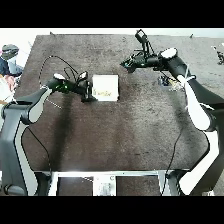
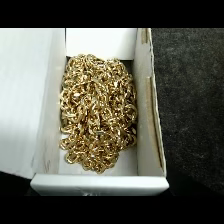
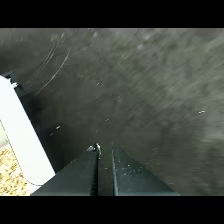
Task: Fold the box and place the chain.
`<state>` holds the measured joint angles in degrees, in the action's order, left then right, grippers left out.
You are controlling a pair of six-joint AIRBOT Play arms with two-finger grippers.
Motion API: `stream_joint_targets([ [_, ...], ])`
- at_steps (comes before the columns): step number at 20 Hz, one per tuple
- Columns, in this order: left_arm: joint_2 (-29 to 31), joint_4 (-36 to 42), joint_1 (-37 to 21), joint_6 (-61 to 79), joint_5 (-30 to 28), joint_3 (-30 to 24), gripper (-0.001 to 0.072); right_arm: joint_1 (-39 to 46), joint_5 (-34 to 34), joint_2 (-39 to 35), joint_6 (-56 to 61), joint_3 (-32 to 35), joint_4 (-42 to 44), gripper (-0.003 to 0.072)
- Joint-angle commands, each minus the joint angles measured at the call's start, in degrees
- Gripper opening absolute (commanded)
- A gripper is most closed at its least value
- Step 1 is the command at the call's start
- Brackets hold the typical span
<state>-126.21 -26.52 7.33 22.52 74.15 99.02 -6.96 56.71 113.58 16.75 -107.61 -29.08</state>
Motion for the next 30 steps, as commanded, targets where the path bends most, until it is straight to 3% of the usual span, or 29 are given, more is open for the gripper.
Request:
stream_joint_targets([
  [1, 0.0, 0.0, 0.0, 0.0, 0.0, 0.0, 0.0519, 0.8, 10.3, 6.9, 1.5, -5.9, 2.8, 0.0098],
  [9, 0.0, 0.0, 0.0, 0.0, 0.0, 0.0, 0.0519, -0.8, 20.7, 7.5, -4.4, -5.9, 2.2, 0.0101],
  [11, 0.0, 0.0, 0.0, 0.0, 0.0, 0.0, 0.0519, -1.9, 20.7, 7.4, -5.5, -6.0, 0.2, 0.0242],
  [24, 0.0, 0.0, 0.0, 0.0, 0.0, 0.0, 0.0519, -9.0, 17.8, 5.0, -9.5, -5.9, -10.6, 0.0243],
  [30, 0.0, 0.0, 0.0, 0.0, 0.0, 0.0, 0.0519, -9.9, 16.9, 5.0, -9.5, -5.9, -10.8, 0.0245],
])
